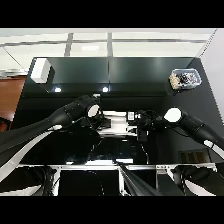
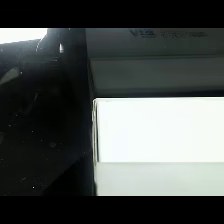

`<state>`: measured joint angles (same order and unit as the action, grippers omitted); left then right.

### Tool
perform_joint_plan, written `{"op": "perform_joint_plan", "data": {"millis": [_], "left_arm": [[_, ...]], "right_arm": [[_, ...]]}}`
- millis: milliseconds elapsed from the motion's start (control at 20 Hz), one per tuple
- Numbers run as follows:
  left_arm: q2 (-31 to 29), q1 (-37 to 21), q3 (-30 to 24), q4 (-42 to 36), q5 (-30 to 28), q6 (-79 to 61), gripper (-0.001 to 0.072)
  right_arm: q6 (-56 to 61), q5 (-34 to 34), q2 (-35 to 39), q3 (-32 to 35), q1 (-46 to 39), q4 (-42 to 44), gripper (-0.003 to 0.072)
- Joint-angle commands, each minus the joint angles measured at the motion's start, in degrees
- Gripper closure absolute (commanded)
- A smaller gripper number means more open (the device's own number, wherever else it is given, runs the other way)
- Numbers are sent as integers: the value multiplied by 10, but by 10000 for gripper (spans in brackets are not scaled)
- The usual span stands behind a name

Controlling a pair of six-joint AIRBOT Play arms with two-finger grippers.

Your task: Fold the box and place the chain.

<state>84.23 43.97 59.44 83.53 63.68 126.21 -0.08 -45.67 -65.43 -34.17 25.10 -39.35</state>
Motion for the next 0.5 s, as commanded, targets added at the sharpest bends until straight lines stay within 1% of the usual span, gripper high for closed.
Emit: {"op": "perform_joint_plan", "data": {"millis": [0, 200, 450], "left_arm": [[0, -1, 0, -4, 0, -1, 684], [0, -1, 0, -16, -2, -1, 683], [0, 0, 0, -16, -2, -1, 683]], "right_arm": [[0, 14, -14, 0, 0, 48, 448], [0, 24, -46, 0, 0, 123, 448], [0, 22, -60, 0, 0, 134, 447]]}}
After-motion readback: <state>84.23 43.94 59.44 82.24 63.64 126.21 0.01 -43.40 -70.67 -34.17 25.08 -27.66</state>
